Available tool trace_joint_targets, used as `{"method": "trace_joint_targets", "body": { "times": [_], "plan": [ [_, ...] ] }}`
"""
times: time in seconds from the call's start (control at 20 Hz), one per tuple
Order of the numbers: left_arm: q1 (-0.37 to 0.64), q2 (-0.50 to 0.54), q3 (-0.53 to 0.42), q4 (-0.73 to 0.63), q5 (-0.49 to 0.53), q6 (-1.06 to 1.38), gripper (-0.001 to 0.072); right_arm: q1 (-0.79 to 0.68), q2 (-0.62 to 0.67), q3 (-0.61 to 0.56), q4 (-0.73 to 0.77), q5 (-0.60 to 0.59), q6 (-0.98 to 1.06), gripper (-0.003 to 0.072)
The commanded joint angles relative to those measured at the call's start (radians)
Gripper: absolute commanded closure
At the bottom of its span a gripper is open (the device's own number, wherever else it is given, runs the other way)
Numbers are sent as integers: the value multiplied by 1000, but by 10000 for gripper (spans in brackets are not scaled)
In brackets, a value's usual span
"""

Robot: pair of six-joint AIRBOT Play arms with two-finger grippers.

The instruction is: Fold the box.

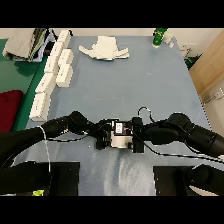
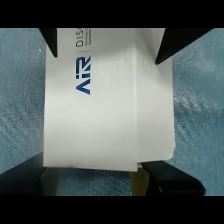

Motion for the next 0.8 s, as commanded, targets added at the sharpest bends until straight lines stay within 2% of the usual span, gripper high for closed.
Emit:
{"method": "trace_joint_targets", "body": {
  "times": [0.0,0.75],
  "plan": [
    [0,0,0,0,0,0,189,20,-15,0,-29,2,-24,87],
    [0,0,0,0,0,0,189,58,-15,14,-148,46,-24,96]
  ]
}}
